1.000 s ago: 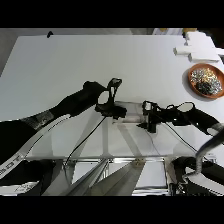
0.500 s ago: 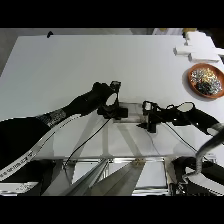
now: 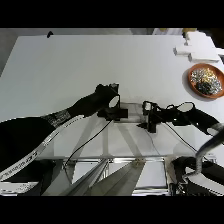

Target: Fold the box and place the chain.

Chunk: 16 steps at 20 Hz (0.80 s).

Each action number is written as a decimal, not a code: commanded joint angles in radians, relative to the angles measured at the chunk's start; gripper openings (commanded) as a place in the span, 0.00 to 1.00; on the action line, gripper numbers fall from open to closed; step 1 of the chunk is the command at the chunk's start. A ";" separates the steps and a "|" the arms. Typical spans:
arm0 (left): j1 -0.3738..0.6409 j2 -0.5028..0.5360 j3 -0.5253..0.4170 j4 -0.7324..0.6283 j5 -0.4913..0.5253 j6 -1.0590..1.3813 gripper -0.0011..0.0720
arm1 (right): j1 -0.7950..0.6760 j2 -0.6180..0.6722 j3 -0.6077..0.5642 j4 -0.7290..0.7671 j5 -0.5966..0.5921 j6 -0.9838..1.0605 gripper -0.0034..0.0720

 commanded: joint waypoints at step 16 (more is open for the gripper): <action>0.025 -0.061 0.158 0.017 -0.203 0.098 0.39 | 0.000 0.000 0.000 0.000 0.000 0.002 0.46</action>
